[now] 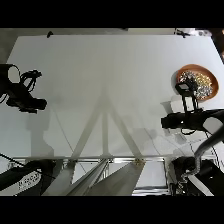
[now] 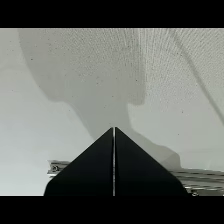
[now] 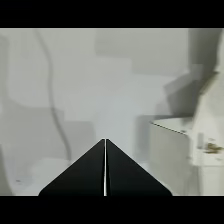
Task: Fold the box and place the chain.
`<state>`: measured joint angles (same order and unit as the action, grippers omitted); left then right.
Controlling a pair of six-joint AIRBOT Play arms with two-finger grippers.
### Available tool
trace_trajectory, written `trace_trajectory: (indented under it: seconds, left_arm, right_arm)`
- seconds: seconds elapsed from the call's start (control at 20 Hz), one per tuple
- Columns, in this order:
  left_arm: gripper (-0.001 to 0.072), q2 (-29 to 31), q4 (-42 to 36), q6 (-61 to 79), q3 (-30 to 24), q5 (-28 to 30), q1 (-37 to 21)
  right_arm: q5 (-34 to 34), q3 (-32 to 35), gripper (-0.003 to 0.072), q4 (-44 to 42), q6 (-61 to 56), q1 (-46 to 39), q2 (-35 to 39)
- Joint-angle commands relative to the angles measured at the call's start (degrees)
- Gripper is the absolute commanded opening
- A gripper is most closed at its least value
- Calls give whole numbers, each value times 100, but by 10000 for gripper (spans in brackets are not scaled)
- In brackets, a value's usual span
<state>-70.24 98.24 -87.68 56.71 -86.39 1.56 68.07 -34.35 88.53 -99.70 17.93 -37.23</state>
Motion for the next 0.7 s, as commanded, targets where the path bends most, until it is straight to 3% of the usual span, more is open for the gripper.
trace_trajectory:
  seconds: [0.0, 0.2, 0.25, 0.3, 0.35, 0.65]
  left_arm:
    - [10, 2, 0, 2, -2, 2, -2]
    - [10, 4, 0, 2, -2, 2, -2]
    - [10, 4, 0, 2, -2, 2, -2]
    - [10, 4, 0, 2, -2, 2, -2]
    - [10, 4, 0, 2, -2, 2, -2]
    - [10, 2, 0, 2, -2, 2, -2]
  right_arm:
    - [846, -553, 14, 1377, -98, -140, -4]
    - [1126, -796, 20, 2876, 262, -1099, -26]
    - [1071, -796, 183, 3198, 476, -1508, -85]
    - [938, -796, 453, 3375, 739, -1928, -177]
    - [752, -796, 605, 3429, 1102, -2393, -330]
    - [-387, -796, 630, 3403, 1742, -3956, -1956]
